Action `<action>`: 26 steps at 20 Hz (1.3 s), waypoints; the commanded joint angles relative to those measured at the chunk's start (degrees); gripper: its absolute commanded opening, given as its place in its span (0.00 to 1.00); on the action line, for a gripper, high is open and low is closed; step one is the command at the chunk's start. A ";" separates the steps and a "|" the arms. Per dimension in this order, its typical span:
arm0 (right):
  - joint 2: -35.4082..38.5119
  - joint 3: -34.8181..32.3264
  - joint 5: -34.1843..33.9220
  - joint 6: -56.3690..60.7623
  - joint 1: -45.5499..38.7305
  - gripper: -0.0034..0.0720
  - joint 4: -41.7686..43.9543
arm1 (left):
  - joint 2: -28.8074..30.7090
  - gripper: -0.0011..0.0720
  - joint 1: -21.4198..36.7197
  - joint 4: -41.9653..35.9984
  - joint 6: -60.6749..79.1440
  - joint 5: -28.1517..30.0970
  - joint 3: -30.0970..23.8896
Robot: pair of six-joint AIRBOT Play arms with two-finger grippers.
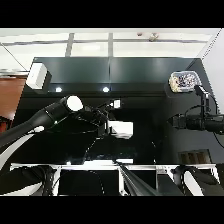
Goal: Fold the box and place the chain.
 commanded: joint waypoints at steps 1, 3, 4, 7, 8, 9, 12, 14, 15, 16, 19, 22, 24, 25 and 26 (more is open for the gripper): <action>0.02 -0.11 -0.85 0.04 -0.02 0.07 0.04 | -0.94 0.99 -0.92 0.07 -0.52 0.76 0.35; 0.02 -0.11 -1.01 0.04 -0.02 0.07 -0.02 | -0.96 0.99 -1.25 0.24 -0.46 1.42 0.35; 0.02 -0.09 -1.09 0.04 -0.02 0.07 -0.02 | -0.96 0.99 -1.25 0.26 -0.44 1.44 0.35; 0.02 -0.11 -1.20 0.04 -0.02 0.07 -0.02 | -1.07 0.99 -1.25 0.28 -0.42 1.99 0.35; 0.02 -0.11 -1.22 0.07 -0.02 0.07 0.00 | -1.22 0.99 -1.25 0.28 -0.44 2.29 0.35; 0.02 -0.11 -1.22 0.07 -0.02 0.07 0.00 | -1.49 0.99 -1.25 0.28 -0.44 2.40 0.35; 0.02 -0.11 -1.16 0.09 -0.02 0.07 0.02 | -2.49 0.99 -1.57 0.28 -0.42 2.38 0.35; 0.02 -0.11 -1.18 0.09 -0.02 0.07 0.02 | -3.06 0.99 -1.99 0.61 0.07 2.40 0.35; 0.02 -0.09 -1.18 0.09 -0.02 0.07 0.02 | -3.19 0.99 -2.34 0.96 0.26 2.47 0.35; 0.02 -0.11 -1.18 0.09 -0.02 0.07 0.02 | -3.32 0.99 -2.62 1.64 0.26 2.67 0.35; 0.02 -0.11 -1.18 0.11 -0.02 0.07 0.02 | -4.20 0.99 -4.26 4.94 0.24 4.42 0.35; 0.02 -0.09 -1.18 0.11 -0.02 0.07 0.02 | -5.62 0.99 -6.93 7.21 0.24 10.69 0.35; 0.02 -0.11 -1.16 0.26 -0.02 0.07 0.02 | -6.21 0.99 -8.85 9.09 0.17 14.82 0.33; 0.02 -0.11 -1.16 0.33 -0.02 0.07 0.02 | -6.27 0.98 -9.53 9.75 0.02 15.58 0.33; 0.02 -0.11 -1.14 0.33 -0.02 0.07 0.02 | -6.25 0.96 -9.86 9.88 0.02 15.47 0.35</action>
